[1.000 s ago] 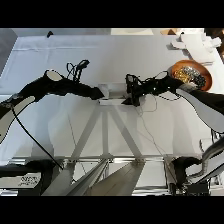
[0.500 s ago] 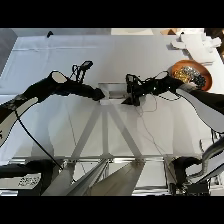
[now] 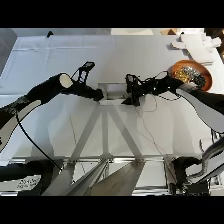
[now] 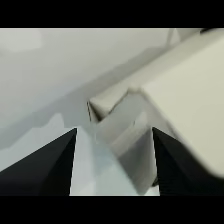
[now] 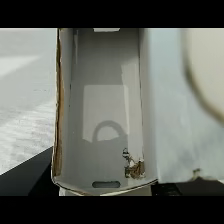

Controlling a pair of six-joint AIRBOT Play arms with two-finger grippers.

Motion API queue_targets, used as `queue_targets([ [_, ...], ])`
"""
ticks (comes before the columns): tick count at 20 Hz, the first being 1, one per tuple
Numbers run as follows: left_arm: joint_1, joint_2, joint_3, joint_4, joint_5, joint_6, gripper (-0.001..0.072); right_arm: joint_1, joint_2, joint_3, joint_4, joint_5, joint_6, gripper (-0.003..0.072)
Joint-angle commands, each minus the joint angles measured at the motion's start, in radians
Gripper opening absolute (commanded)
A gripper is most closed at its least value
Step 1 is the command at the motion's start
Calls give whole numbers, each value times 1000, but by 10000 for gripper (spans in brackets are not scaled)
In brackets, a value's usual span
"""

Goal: Fold the box and place the chain.

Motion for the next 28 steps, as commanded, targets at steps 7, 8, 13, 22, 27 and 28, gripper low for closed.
queue_targets([
  [7,-70,-21,126,185,-88,-392,440,0,0,1,0,-1,0,458],
  [8,-77,-26,134,186,-96,-409,440,0,0,1,0,-1,0,458],
  [13,-115,-45,140,264,-111,-459,396,0,0,1,0,-1,0,458],
  [22,-215,-118,217,597,-155,-769,328,0,0,1,0,-1,0,458],
  [27,-263,-154,227,636,-264,-908,328,0,0,1,0,-1,0,458],
  [28,-264,-156,227,634,-272,-948,328,0,0,1,0,-1,0,458],
])
